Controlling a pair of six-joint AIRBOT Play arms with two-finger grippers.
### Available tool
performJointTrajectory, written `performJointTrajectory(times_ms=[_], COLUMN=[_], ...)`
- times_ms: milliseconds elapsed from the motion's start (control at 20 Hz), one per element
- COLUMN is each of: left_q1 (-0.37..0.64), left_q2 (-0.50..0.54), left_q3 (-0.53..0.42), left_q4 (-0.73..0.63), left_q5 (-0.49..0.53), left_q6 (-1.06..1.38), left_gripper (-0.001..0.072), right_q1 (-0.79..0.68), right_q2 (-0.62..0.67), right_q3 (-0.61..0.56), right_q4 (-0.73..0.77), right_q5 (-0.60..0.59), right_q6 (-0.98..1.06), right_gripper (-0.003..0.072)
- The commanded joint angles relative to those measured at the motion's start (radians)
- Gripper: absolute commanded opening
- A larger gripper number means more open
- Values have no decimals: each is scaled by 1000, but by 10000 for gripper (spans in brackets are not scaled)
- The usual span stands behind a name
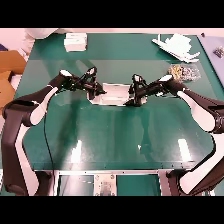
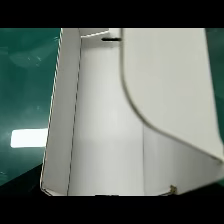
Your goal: Fold the box and place the chain.
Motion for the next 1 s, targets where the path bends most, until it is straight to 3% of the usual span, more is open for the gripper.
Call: performJointTrajectory(times_ms=[0,950], left_q1=[0,0], left_q2=[0,0], left_q3=[0,0], left_q4=[0,0], left_q5=[1,1], left_q6=[0,0], left_gripper=[25,25], right_q1=[3,6], right_q2=[-5,-29], right_q3=[0,4], right_q4=[-6,31], right_q5=[-5,0], right_q6=[1,1], right_gripper=[720,720])
